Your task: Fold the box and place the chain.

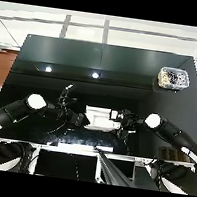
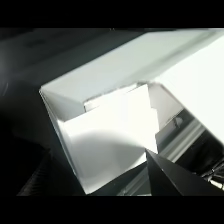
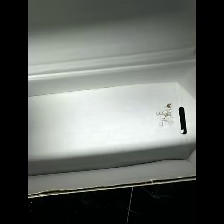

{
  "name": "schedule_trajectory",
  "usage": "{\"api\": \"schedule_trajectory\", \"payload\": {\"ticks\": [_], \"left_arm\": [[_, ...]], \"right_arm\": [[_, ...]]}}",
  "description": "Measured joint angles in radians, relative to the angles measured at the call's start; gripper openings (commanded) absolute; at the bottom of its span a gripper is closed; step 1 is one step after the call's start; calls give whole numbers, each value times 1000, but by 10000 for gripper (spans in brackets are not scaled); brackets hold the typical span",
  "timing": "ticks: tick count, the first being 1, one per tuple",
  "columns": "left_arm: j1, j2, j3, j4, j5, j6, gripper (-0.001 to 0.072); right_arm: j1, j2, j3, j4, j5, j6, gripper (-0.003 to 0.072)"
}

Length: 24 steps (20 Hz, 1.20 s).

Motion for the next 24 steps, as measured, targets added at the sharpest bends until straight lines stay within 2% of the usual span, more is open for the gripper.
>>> {"api": "schedule_trajectory", "payload": {"ticks": [7,15,18,19,24], "left_arm": [[-34,0,3,19,92,-82,690],[-125,0,48,196,161,-312,676],[-148,0,69,224,162,-375,672],[-151,0,73,229,161,-395,620],[-160,0,82,242,134,-440,596]], "right_arm": [[0,0,0,0,0,0,306],[0,0,0,0,0,0,306],[0,0,0,0,0,0,306],[0,0,0,0,0,0,306],[0,0,0,0,0,0,306]]}}
